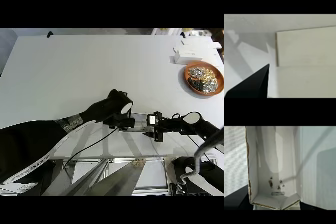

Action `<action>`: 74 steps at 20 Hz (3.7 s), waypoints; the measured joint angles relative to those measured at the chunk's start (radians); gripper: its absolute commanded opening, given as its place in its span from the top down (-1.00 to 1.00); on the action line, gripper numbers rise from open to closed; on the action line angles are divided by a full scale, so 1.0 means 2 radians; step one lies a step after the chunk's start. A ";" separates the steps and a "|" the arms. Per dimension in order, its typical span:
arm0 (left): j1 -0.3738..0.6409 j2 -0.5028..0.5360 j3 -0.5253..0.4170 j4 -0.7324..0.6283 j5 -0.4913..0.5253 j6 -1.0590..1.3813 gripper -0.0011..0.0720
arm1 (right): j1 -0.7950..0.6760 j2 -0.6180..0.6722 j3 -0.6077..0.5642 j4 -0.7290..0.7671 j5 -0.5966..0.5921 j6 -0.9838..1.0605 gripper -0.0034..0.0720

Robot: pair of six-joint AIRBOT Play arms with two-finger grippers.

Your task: Fold the box and place the chain.

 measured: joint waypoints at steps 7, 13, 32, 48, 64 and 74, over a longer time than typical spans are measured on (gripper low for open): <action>0.019 0.083 0.000 0.000 -0.039 0.137 0.06 | 0.000 0.000 0.000 0.000 0.000 0.001 -0.17; 0.038 0.219 -0.088 -0.032 -0.018 0.449 -0.49 | 0.000 0.000 0.000 0.000 -0.001 0.001 -0.17; 0.220 0.146 -0.378 -0.525 0.250 1.425 -0.94 | 0.000 0.000 0.000 0.000 -0.001 0.001 -0.17; 0.203 0.080 -0.310 -0.492 0.207 1.409 -0.94 | 0.000 0.000 0.000 0.000 -0.001 0.001 -0.17; 0.170 0.067 -0.289 -0.512 0.208 1.341 -0.93 | 0.000 0.000 0.000 0.000 -0.001 0.001 -0.17; 0.169 0.066 -0.289 -0.524 0.209 1.338 0.40 | 0.000 0.000 0.000 0.000 -0.001 0.001 -0.17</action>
